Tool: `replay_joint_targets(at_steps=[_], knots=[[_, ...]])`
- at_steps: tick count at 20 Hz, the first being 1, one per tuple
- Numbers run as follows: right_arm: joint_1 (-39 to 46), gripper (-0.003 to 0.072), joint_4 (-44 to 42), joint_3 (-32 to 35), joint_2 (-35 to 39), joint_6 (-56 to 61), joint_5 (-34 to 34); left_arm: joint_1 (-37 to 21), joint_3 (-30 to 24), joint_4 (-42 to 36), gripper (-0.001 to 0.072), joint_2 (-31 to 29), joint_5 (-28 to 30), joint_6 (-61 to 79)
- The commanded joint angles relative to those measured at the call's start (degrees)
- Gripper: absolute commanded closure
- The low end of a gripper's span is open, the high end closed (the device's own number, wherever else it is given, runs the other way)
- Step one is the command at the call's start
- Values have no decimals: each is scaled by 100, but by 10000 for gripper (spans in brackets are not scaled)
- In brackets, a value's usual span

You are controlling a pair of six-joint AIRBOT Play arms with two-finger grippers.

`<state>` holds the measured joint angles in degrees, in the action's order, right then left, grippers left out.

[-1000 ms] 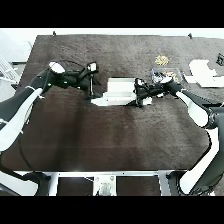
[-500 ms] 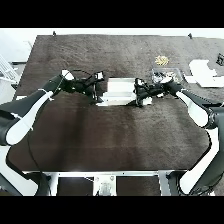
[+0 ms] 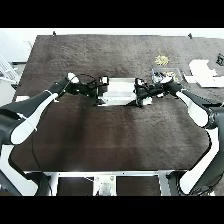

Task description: Fold the box and place the chain.

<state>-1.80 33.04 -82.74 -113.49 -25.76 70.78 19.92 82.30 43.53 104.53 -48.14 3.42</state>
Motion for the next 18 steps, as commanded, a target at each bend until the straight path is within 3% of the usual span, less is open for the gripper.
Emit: replay_joint_targets(at_steps=[1, 2, 3, 9, 10, 11, 18], knots=[[-2, 102, 2, 0, -2, 0, 0, 59, 2, 109, 62, 4, 160, 2], [-2, 102, 0, 0, -2, 0, 0, 59, 2, 109, 115, 4, 175, 2], [-2, 103, 0, 0, -2, 0, 0, 59, 2, 107, 225, 4, 170, 4], [-2, 102, 0, 0, -2, 0, 0, 59, 2, 92, 224, 4, 164, 4], [-2, 102, 0, 0, -2, 0, 0, 59, 2, 68, 248, 4, 164, 4], [-2, 102, 0, 0, -2, 0, 0, 59, 2, 15, 340, 4, 153, 4], [-2, 103, 0, 0, -2, 0, 0, 90, 2, -216, 362, 4, 70, 9]])
